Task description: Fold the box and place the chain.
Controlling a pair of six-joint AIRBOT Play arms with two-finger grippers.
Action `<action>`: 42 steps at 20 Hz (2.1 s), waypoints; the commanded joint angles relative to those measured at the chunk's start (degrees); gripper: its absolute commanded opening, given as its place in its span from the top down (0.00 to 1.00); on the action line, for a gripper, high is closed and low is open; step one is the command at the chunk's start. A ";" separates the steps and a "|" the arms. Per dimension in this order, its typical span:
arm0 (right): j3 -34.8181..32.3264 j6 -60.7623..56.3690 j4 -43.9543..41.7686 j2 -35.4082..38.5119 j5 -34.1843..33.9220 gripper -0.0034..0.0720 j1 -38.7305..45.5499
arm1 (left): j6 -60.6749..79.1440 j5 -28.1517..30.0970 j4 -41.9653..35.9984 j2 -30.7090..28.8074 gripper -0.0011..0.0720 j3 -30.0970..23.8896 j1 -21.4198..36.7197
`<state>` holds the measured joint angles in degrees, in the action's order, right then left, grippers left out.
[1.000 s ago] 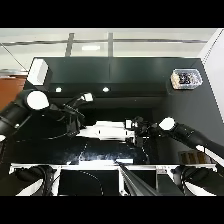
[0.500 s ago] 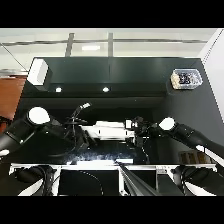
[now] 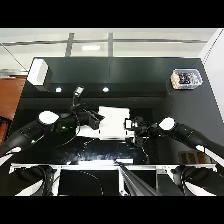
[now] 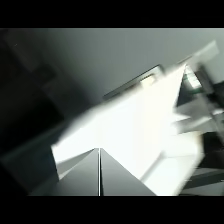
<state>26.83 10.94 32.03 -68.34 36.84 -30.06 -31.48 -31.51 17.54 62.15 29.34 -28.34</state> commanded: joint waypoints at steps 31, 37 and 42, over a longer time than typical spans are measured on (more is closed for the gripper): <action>0.00 0.00 0.00 -0.02 0.04 0.47 -0.04 | 37.86 -21.49 32.06 1.88 0.03 0.59 7.93; 0.00 0.00 0.00 -0.02 0.04 0.47 -0.04 | 37.73 -13.40 25.83 4.02 0.03 0.94 4.09; 0.00 0.00 0.00 -0.02 0.04 0.47 -0.04 | 37.68 -14.32 25.22 4.02 0.28 0.96 3.32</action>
<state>26.83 10.94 32.05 -68.34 36.86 -30.06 5.87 -46.22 43.59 66.00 30.24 -24.36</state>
